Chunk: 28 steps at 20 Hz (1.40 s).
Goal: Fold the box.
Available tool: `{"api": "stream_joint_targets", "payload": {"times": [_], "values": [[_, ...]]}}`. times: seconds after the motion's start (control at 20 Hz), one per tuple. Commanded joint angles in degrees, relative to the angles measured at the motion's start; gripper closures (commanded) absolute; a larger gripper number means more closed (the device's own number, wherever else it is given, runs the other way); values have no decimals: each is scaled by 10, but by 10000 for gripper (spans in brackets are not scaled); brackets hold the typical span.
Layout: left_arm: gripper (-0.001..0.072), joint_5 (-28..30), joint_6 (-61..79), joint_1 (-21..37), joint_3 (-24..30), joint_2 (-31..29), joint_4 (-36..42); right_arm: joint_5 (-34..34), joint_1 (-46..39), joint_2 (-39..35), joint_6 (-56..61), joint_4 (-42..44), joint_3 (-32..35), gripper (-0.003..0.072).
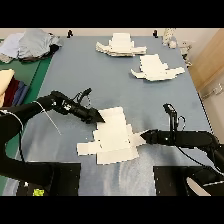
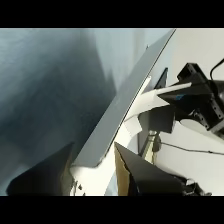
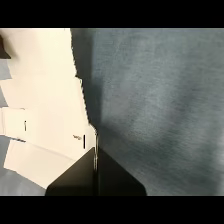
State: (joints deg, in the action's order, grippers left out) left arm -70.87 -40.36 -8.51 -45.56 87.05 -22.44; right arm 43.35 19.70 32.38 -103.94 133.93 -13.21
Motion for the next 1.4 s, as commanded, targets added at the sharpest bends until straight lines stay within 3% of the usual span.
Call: {"api": "stream_joint_targets", "payload": {"times": [0.0, 0.05, 0.1, 0.8, 0.85, 0.9, 1.15, 1.2, 1.3, 1.35], "values": [[377, -28, 27, -17, -20, 14, -11, 3, 1, -1, 0, 0, 0, 685], [494, -34, 29, -19, -24, 15, -24, 3, 1, -1, 0, 0, 0, 684], [547, -40, 29, -20, -28, 16, -34, 3, 1, -1, 0, 0, 0, 684], [549, -71, 51, -37, -37, 16, -50, 8, 0, 0, 0, -2, 0, 684], [557, -71, 52, -38, -37, 16, -50, 8, 0, 0, 0, -2, 0, 684], [695, -72, 58, -39, -37, 16, -50, 8, 0, 0, 0, -2, 0, 684], [697, -71, 77, -39, -41, 17, -45, 8, 0, 0, 0, -5, 0, 682], [697, -71, 78, -39, -41, 17, -43, 8, 0, 0, 0, -12, 0, 654], [697, -67, 78, -39, -41, 17, -43, 9, 0, 0, 0, -63, -2, 372], [697, -67, 95, -39, -43, 17, -43, 9, -2, 1, 0, -113, -7, 373]]}}
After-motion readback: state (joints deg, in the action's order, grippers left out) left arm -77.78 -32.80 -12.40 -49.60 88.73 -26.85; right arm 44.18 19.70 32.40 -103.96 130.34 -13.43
